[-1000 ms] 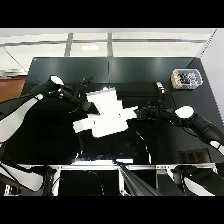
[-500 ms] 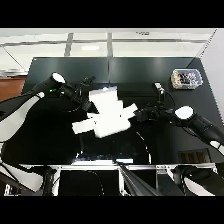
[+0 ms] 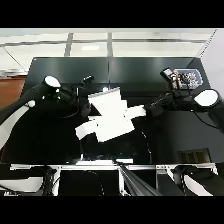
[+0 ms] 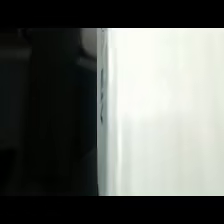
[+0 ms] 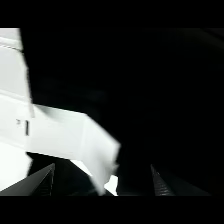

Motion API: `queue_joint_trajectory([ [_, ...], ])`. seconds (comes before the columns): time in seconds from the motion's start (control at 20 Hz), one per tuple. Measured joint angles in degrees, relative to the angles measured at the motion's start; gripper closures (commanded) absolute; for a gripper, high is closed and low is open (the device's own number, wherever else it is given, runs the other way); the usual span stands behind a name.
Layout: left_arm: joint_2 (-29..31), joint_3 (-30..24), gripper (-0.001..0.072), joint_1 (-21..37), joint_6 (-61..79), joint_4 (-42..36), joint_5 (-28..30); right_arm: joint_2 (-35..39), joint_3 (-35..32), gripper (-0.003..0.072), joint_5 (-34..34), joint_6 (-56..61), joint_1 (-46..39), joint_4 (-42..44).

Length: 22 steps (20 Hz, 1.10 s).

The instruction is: Fold the box and place the chain.

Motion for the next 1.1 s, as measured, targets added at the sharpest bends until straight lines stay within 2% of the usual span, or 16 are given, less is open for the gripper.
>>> queue_joint_trajectory([
  [0.2, 1.9, -4.8, 0.0686, -2.6, 15.5, 0.3, 7.6, 0.2, 1.6, -0.0025, -0.7, -0.9, -0.3, -0.4],
  [0.5, 1.2, -6.3, 0.0684, -6.7, 28.3, 1.2, 17.6, -0.5, -2.4, -0.0025, 0.6, -18.9, 6.7, 0.3],
  [0.8, 0.4, -6.2, 0.0682, -8.5, 29.4, 4.1, 21.5, -1.8, -9.0, -0.0025, -2.0, -32.3, 14.5, 0.4],
  [1.1, 0.2, -6.2, 0.0682, -10.3, 29.5, 7.1, 22.1, -6.0, -11.0, -0.0025, -6.0, -36.8, 20.9, 0.5],
])
